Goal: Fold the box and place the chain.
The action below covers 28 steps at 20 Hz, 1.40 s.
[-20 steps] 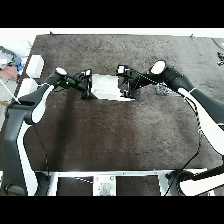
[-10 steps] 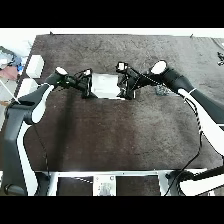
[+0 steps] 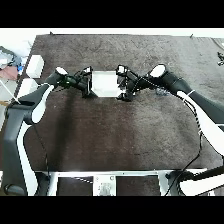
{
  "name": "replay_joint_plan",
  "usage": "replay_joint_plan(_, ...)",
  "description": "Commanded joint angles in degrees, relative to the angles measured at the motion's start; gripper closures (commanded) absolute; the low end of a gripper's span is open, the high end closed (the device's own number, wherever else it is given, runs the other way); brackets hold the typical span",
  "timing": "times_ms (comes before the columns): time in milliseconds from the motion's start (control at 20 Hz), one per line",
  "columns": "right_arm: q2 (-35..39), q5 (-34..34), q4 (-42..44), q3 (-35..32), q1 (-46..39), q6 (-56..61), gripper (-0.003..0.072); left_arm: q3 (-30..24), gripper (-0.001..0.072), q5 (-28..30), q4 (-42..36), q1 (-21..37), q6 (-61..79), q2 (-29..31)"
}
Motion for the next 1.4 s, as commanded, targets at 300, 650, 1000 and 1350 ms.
replay_joint_plan(300,0.0,-7.7,2.2,-0.1,0.4,-1.6,0.0373,0.0,0.0182,-0.4,0.2,0.0,0.1,0.0)
replay_joint_plan(650,-3.4,-11.6,4.4,-0.1,0.4,-1.6,0.0482,0.0,0.0182,-1.4,-1.5,0.0,-1.7,0.0)
replay_joint_plan(1000,-4.5,-11.7,13.1,-0.1,0.4,-12.2,0.0483,0.0,0.0643,-0.4,-1.4,0.1,-1.4,0.0)
replay_joint_plan(1350,-4.5,-16.8,15.3,-0.1,0.4,-15.1,0.0482,0.0,0.0644,0.5,2.4,0.0,1.9,0.0)
